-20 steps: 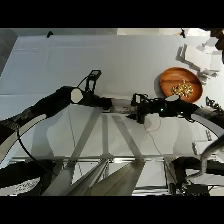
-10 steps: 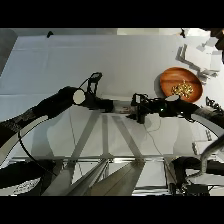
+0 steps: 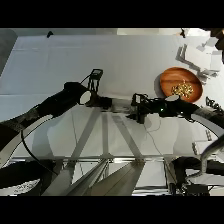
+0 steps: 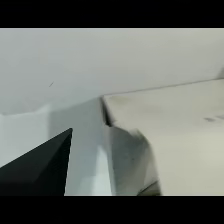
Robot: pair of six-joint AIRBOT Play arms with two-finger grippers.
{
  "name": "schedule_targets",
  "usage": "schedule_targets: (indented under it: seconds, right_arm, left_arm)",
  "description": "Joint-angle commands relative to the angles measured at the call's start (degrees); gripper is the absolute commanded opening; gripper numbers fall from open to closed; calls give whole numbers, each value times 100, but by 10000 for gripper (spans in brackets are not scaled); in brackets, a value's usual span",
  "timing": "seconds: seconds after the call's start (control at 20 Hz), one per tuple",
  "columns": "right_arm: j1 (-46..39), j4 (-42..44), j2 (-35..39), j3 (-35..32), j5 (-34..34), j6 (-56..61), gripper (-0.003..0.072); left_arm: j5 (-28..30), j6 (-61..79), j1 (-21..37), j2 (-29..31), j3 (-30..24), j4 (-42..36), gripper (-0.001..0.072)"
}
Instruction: Fold the box and place the chain.
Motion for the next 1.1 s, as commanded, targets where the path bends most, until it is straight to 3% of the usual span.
schedule_targets:
  seconds: [0.0, 0.2, 0.25, 0.3, 0.35, 0.55, 0.65, 0.75, 0.85, 1.05]
  right_arm:
    - [4, 2, 4, 2, -2, 0, 508]
    - [4, 2, 4, 2, -2, 2, 508]
    - [4, 2, 4, 2, -2, 2, 508]
    - [4, 2, 4, 2, -2, 2, 508]
    - [4, 2, 4, 2, -2, 2, 508]
    - [4, 2, 4, 2, -2, 2, 508]
    - [4, 2, 4, 2, -2, 2, 508]
    - [4, 2, 4, 2, -2, 2, 508]
    - [4, 2, 4, 2, -2, 2, 508]
    - [4, 2, 4, 2, -2, 2, 508]
  left_arm:
    - [-212, -466, -101, -166, 33, 470, 552]
    - [-195, -1071, -262, -393, 37, 933, 551]
    - [-197, -1165, -326, -426, 37, 1038, 533]
    - [-195, -1193, -369, -439, 37, 1134, 457]
    - [-195, -1239, -402, -444, 37, 1196, 429]
    - [-170, -1858, -437, -485, 37, 1259, 419]
    - [-39, -1899, -507, -542, 37, 1261, 269]
    - [155, -1897, -625, -579, 37, 1261, 235]
    - [195, -1895, -717, -588, 37, 1268, 1]
    - [31, -1895, -743, -586, 37, 1279, 2]
